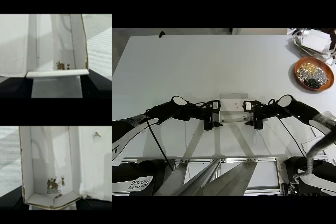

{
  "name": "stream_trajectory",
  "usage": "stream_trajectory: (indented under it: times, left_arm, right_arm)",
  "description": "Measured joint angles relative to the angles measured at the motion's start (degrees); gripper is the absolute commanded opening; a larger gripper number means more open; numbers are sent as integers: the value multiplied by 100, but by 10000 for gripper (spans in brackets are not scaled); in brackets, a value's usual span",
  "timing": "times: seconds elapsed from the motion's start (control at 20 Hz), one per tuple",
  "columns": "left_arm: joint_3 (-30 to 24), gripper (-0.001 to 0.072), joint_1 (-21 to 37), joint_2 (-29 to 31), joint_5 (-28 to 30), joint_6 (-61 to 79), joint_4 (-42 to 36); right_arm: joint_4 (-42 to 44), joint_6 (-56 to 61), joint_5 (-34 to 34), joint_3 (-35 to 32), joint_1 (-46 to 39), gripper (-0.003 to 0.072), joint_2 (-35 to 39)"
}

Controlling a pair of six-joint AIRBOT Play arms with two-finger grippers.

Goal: Fold the box and place the chain.

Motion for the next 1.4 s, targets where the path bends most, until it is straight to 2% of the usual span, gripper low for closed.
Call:
stream_trajectory:
  times: [0.55,0.6,0.65,0.7,1.05,1.4]
  left_arm:
    - [0,208,0,0,2,-2,0]
    - [0,208,0,0,2,-2,0]
    - [0,208,0,0,2,-2,0]
    - [0,208,0,0,2,-2,0]
    - [2,208,-4,-4,20,-2,-7]
    - [4,208,-4,-4,4,0,0]
  right_arm:
    - [2,-4,-7,0,0,295,0]
    - [2,-4,-9,0,0,316,0]
    - [2,-4,-9,0,0,477,0]
    - [2,-4,-7,0,0,687,0]
    - [-205,210,7,0,-2,700,212]
    - [-1661,1429,299,0,-37,681,647]
